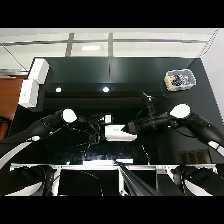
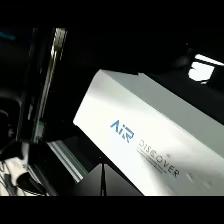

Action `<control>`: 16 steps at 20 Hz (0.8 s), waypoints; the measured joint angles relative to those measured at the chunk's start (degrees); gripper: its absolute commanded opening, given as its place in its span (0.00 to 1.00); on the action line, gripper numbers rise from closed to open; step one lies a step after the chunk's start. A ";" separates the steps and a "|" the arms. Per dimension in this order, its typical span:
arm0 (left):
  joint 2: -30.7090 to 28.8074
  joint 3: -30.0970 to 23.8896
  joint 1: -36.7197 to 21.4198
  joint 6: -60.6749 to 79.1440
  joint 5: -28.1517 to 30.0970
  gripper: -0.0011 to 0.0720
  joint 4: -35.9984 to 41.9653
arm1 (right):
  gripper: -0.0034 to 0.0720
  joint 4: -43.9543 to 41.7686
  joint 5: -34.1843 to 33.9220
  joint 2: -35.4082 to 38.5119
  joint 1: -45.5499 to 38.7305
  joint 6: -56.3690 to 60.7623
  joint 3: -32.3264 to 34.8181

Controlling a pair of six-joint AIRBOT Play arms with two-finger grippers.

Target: Fold the box and place the chain.

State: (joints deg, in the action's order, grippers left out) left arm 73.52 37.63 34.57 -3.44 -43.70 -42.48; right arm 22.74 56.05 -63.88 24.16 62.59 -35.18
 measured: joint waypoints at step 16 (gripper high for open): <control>-0.17 0.00 -0.02 -0.22 -0.02 0.60 -0.17 | 0.07 1.86 -0.39 -3.58 -1.05 -1.90 -3.13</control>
State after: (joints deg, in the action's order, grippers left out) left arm 73.34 37.63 34.54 -3.66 -43.72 -42.65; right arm 24.60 55.66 -67.46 23.11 60.69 -38.30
